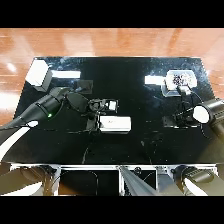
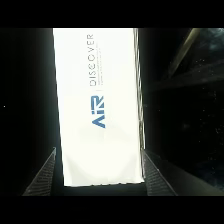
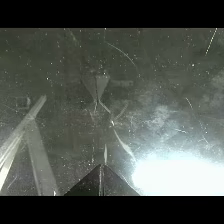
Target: Fold the box and place the chain.
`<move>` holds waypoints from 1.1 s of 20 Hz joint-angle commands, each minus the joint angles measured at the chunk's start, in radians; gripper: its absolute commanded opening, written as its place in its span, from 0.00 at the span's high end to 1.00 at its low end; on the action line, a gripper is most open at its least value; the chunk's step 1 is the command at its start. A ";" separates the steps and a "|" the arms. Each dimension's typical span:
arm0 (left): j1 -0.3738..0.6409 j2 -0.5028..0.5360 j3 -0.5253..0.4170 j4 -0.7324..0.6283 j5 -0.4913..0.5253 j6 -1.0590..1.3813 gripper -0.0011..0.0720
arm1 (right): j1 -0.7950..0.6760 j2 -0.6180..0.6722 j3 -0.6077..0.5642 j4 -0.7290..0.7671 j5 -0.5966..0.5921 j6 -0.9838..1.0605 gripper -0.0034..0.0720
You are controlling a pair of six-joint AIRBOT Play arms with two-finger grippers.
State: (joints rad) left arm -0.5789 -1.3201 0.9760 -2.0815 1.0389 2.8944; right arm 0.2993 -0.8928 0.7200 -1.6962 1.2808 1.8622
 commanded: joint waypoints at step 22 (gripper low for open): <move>-0.003 -0.084 0.001 -0.003 0.014 -0.101 0.44 | 0.000 0.001 0.000 -0.003 -0.043 0.000 0.91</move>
